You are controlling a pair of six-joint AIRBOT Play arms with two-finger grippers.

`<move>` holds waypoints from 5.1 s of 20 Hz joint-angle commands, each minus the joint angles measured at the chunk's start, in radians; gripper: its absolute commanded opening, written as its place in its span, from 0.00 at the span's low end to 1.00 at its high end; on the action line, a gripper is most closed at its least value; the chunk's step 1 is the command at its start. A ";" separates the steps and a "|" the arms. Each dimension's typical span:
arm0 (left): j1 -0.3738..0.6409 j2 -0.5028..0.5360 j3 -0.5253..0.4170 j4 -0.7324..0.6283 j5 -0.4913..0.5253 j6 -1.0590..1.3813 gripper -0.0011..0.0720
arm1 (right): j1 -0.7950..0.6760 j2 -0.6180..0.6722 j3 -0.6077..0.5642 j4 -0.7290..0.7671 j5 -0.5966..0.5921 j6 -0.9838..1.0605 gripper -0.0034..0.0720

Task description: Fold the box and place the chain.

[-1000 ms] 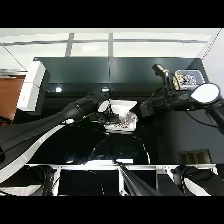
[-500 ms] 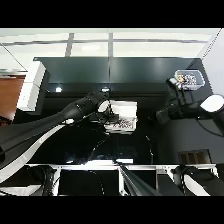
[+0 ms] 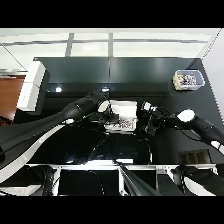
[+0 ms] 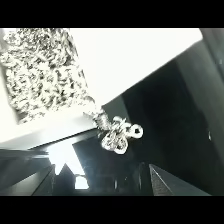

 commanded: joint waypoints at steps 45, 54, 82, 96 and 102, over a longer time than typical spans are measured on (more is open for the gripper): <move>0.000 0.000 0.000 0.000 0.001 0.000 0.06 | 0.077 0.190 0.325 -0.164 0.217 1.124 0.33; 0.000 0.000 0.000 -0.026 0.045 0.001 0.06 | -0.353 0.323 0.320 -0.359 0.354 1.160 0.33; 0.223 0.603 -0.624 -0.254 0.419 0.837 0.58 | -0.355 0.323 0.300 -0.340 0.320 1.161 0.32; 0.218 0.542 -0.621 -0.369 0.430 1.643 0.98 | -0.355 0.323 0.300 -0.344 0.311 1.160 0.32; 0.262 0.439 -0.568 -0.683 0.290 1.956 0.99 | -0.355 0.323 0.300 -0.343 0.317 1.160 0.32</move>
